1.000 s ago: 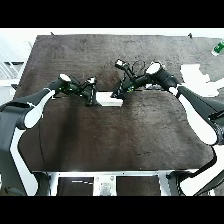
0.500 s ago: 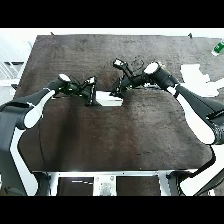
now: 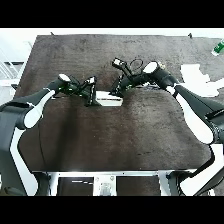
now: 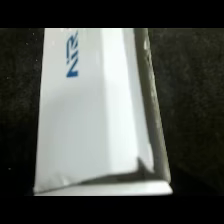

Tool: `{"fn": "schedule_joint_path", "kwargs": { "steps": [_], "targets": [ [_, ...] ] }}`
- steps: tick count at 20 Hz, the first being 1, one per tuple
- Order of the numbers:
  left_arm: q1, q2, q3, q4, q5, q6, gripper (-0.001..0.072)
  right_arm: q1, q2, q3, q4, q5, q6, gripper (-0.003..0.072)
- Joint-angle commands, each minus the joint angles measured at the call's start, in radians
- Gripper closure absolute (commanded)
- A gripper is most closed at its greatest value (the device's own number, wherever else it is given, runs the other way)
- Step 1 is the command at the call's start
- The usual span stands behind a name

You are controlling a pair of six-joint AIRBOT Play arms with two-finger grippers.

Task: Fold the box and place the chain.

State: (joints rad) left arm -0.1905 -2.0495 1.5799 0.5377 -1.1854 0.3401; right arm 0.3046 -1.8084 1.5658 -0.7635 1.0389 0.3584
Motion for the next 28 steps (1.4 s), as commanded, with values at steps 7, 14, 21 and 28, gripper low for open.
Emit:
{"fn": "schedule_joint_path", "kwargs": {
  "steps": [7,14,21,28],
  "targets": [
    [-0.001,0.001,0.0,0.0,-0.001,0.001,0.0231,0.021,-0.005,-0.003,-0.008,0.053,0.008,0.0171],
    [-0.001,0.001,0.0,0.0,-0.001,0.001,0.023,0.023,-0.011,-0.05,-0.023,0.048,0.008,0.0171],
    [-0.001,0.001,0.0,0.0,-0.001,0.001,0.0231,0.0,-0.008,0.009,-0.024,0.002,0.042,0.0171],
    [-0.001,0.001,0.0,0.0,-0.001,0.001,0.023,-0.003,0.01,0.016,-0.023,0.052,0.04,0.0111]
  ]
}}
